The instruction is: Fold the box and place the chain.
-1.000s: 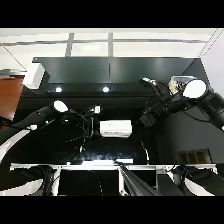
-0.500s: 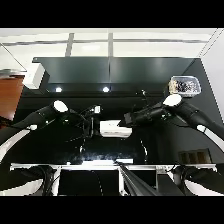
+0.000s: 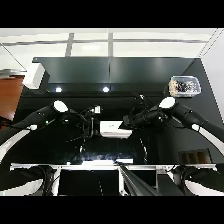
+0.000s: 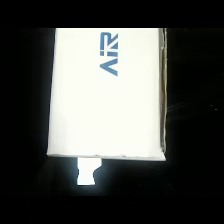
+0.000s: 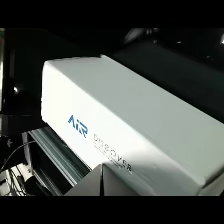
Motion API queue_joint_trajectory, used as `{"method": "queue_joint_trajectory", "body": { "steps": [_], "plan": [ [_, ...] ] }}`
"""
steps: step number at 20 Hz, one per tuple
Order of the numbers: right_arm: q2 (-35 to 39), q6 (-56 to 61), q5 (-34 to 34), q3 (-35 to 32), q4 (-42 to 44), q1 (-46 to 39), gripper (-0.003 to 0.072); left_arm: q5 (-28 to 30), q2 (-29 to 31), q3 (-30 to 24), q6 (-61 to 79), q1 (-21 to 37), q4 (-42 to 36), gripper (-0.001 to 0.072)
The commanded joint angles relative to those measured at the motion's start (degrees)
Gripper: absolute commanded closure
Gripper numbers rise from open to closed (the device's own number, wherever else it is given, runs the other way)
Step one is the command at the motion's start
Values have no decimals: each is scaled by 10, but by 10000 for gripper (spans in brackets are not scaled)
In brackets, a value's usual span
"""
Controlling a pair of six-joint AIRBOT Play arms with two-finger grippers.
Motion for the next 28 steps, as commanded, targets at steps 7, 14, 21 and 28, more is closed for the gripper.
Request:
{"method": "queue_joint_trajectory", "body": {
  "steps": [7, 14, 21, 28],
  "plan": [
    [-1, 5, -47, -9, -12, 24, 661, 0, 0, 0, -1, 0, 0, 220],
    [99, -29, 21, 3, 7, -50, 661, -1, 0, 0, -1, 0, 0, 220],
    [251, -26, 115, 3, -16, -243, 661, -1, 34, 1, -52, 1, 22, -5],
    [279, -34, 145, 3, -33, -332, 660, -8, 224, 18, -290, 1, 129, -4]
  ]
}}
